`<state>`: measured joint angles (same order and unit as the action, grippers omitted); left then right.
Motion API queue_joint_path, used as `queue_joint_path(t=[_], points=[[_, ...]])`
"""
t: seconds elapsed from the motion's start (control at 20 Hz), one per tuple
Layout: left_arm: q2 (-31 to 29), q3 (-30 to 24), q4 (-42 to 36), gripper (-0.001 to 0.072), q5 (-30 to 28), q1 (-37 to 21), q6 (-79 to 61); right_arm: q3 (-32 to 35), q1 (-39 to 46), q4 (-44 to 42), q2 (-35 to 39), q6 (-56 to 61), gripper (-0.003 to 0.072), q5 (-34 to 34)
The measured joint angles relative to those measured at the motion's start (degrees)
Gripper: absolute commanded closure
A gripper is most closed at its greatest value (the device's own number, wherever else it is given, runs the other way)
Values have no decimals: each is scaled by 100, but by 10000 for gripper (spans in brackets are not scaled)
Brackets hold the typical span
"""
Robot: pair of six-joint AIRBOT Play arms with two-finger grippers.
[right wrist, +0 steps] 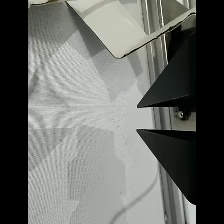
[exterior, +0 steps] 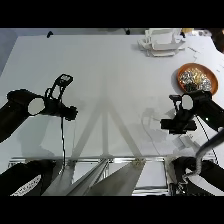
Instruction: Fold the box and place the chain.
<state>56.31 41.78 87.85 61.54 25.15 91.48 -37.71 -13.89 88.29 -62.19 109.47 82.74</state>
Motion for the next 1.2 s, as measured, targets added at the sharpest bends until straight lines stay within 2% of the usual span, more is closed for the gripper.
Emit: queue_joint_path(t=[0.65,0.8,0.9,1.1,1.15,1.2], points=[[0,0,0,186,0,0,0,0,0,0,0,-2,549,-7],[0,-2,0,186,0,0,0,0,2,251,0,-173,549,-138],[0,-2,0,186,0,0,0,-4,2,730,2,-463,549,-173],[0,-2,0,186,-2,0,0,-13,2,2382,33,-756,549,-103],[0,0,2,186,-2,0,0,-13,11,2780,39,-798,567,-164],[0,-2,0,186,-2,0,0,-13,48,3126,42,-833,666,-304]])
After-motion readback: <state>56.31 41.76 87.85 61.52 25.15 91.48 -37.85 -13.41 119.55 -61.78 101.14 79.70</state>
